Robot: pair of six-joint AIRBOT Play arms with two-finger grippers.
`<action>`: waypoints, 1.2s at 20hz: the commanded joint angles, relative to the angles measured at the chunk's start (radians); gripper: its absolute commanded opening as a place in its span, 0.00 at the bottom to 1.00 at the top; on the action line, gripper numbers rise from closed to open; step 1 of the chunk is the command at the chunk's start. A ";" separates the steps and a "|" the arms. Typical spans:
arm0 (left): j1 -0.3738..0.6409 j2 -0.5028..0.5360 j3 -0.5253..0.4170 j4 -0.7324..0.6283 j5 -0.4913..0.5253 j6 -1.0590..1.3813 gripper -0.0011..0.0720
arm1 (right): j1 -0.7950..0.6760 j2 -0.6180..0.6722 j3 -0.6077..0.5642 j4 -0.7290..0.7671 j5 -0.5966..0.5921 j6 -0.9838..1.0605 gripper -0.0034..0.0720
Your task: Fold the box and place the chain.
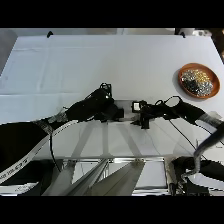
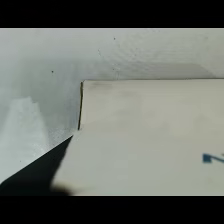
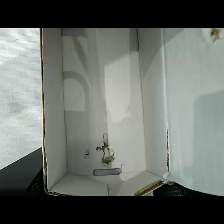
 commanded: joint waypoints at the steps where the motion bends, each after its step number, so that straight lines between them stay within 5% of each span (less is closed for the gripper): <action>1: -0.002 0.034 0.000 0.064 0.000 -0.106 0.48 | 0.000 0.000 -0.001 0.000 0.002 0.000 0.57; 8: 0.006 0.051 0.000 0.077 0.098 -0.145 0.49 | 0.000 0.000 -0.001 -0.001 0.002 0.000 0.57; 13: 0.006 0.032 0.000 0.080 0.138 -0.172 0.39 | 0.000 0.000 0.000 -0.001 0.002 0.000 0.57; 24: 0.006 -0.012 0.000 0.095 0.101 -0.214 0.29 | 0.000 0.000 0.000 -0.001 0.002 0.000 0.57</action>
